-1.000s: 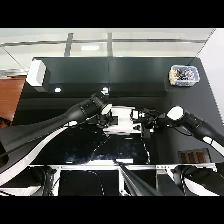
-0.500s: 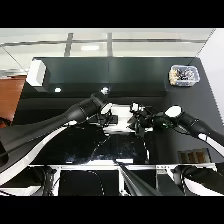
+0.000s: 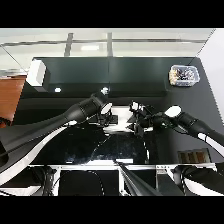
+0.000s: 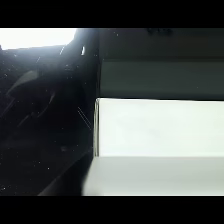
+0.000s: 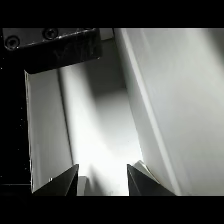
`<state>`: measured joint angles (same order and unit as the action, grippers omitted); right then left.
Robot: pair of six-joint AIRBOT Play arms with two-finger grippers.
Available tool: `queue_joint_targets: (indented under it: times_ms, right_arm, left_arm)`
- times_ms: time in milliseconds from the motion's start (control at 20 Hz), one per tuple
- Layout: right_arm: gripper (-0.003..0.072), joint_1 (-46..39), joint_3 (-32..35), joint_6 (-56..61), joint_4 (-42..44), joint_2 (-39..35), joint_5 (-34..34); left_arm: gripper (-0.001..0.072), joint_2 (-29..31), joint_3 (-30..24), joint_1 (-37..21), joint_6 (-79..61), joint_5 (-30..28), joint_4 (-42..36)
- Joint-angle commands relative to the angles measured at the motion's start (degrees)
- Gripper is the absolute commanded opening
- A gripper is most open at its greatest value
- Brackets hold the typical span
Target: Fold the box and place the chain.
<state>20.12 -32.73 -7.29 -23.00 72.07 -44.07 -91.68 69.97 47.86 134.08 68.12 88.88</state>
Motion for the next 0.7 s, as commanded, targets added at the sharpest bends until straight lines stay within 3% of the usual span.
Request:
queue_joint_targets:
  times_ms: [0, 50, 150, 250, 350, 400, 500, 650]
  right_arm:
    - [0.0107, -0.07, -0.04, 2.78, -1.11, -0.04, 0.24]
    - [0.0015, -0.35, -0.09, 5.88, -2.69, -0.22, 0.09]
    - [0.0016, -2.91, -0.61, 22.77, -7.96, -2.51, -3.17]
    - [0.0015, -8.41, -3.04, 40.59, -16.55, -6.49, -11.28]
    - [0.0015, -17.94, -5.05, 51.91, -27.89, -10.95, -19.47]
    - [0.0015, -24.22, -5.03, 60.17, -31.69, -11.91, -20.24]
    - [0.0015, -36.63, -4.00, 68.63, -31.65, -11.87, -21.55]
    - [0.0015, -50.01, 1.97, 69.83, -19.02, -9.60, -23.65]
  left_arm:
    - [0.0025, 0.00, 0.00, 0.00, -0.09, 0.24, 0.04]
    - [0.0025, 0.00, 0.00, 0.00, -0.09, 0.22, 0.02]
    - [0.0025, 0.00, 0.00, 0.00, -0.11, 0.28, 0.00]
    - [0.0025, 0.00, 0.00, 0.00, -0.11, 0.20, 0.02]
    - [0.0025, 0.00, 0.00, -0.02, -0.11, -0.07, 0.04]
    - [0.0025, 0.00, 0.00, -0.02, -0.09, -0.09, 0.02]
    - [0.0025, 0.00, 0.00, -0.02, -0.09, -0.07, 0.04]
    - [0.0025, 0.00, 0.00, -0.02, -0.09, -0.11, 0.04]
